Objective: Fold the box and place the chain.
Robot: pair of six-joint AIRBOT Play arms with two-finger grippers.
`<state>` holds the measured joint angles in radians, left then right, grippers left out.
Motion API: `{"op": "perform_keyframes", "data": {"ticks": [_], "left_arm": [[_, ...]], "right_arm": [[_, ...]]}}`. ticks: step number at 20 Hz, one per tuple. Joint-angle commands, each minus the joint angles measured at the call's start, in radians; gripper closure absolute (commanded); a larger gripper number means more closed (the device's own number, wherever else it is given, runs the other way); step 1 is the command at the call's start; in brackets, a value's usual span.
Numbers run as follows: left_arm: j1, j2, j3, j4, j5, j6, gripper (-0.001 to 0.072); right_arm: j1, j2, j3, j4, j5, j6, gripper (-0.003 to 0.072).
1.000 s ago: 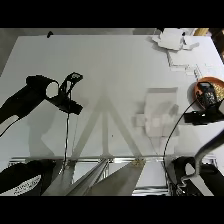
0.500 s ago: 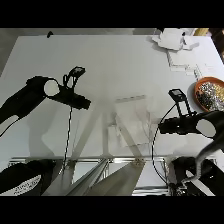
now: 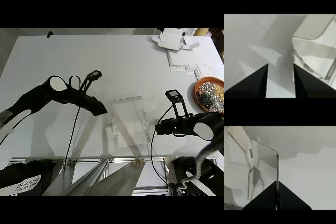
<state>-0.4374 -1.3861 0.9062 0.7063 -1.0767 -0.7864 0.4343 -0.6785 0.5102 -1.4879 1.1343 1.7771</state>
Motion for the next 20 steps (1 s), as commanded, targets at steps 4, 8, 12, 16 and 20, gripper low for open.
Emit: {"op": "perform_keyframes", "data": {"ticks": [4,8,12,16,20], "left_arm": [[-0.001,-0.181,0.000,-0.306,-0.156,0.401,0.0317],[-0.002,-0.241,0.000,-0.462,-0.118,0.516,0.0318],[-0.034,-0.263,0.000,-0.482,-0.090,0.548,0.0321],[-0.091,-0.283,0.000,-0.477,-0.062,0.559,0.0343],[-0.080,-0.285,0.000,-0.451,-0.056,0.567,0.0638]], "right_arm": [[0.003,0.001,0.000,0.001,-0.001,0.004,0.0665],[0.003,0.001,0.000,0.001,-0.001,0.004,0.0665],[0.003,0.001,0.000,0.000,-0.003,0.003,0.0665],[0.003,0.001,0.000,0.001,-0.003,0.004,0.0665],[0.003,0.001,-0.001,0.001,-0.002,0.004,0.0665]]}}
